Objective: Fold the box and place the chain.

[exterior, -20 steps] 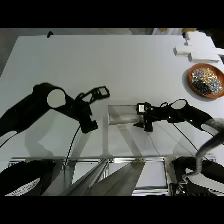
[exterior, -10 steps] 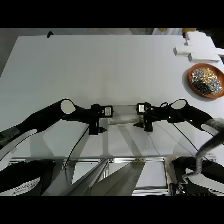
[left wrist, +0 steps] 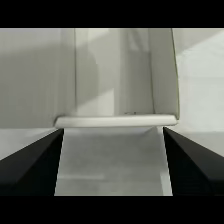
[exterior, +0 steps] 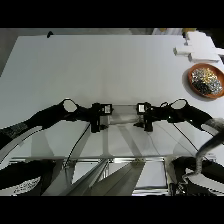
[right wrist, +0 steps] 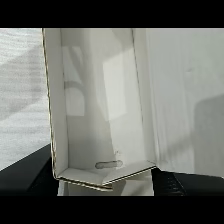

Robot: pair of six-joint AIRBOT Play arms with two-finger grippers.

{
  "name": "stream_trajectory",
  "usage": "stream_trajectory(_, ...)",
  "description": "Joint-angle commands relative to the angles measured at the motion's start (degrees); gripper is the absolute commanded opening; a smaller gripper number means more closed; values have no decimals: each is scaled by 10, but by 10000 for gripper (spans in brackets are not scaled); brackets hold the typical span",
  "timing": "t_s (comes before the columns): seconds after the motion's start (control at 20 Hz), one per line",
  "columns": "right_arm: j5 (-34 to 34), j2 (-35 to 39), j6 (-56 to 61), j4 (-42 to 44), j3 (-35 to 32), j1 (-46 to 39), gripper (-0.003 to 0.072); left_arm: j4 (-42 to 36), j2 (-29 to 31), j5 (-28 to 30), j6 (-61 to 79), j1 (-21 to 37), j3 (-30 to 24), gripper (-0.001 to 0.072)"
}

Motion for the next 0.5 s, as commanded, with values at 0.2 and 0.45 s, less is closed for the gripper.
stream_trajectory(0.2, 0, 0, 0, 0, 0, 0, 409, -39, -3, 3, 56, 7, 0, 699)
stream_trajectory(0.45, 0, 0, 0, 0, 0, 0, 409, -50, -9, -5, 73, 7, 0, 699)
